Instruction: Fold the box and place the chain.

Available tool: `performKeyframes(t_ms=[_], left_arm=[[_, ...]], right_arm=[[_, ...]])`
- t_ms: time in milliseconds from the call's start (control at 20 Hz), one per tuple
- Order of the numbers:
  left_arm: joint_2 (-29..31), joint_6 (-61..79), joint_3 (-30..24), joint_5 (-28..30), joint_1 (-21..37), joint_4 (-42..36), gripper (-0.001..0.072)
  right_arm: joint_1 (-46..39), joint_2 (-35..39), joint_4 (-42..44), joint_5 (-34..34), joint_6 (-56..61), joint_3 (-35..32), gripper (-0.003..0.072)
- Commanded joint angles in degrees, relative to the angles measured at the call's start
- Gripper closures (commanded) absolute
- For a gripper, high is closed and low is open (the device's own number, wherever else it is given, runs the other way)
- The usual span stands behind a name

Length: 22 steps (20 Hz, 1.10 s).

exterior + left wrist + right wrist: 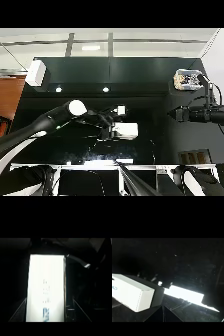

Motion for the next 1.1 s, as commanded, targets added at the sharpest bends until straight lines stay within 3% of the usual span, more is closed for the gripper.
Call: performKeyframes(t_ms=[0,1050], left_arm=[[-5.57,-4.35,4.85,-0.24,-3.04,0.07,-0.0002],[-5.99,-4.44,4.98,1.11,-1.33,1.64,-0.0001]], right_arm=[[-0.09,0.04,0.09,-0.24,-0.04,-0.17,0.0671],[-0.11,0.04,0.00,-0.26,-0.26,-0.17,0.0671]])
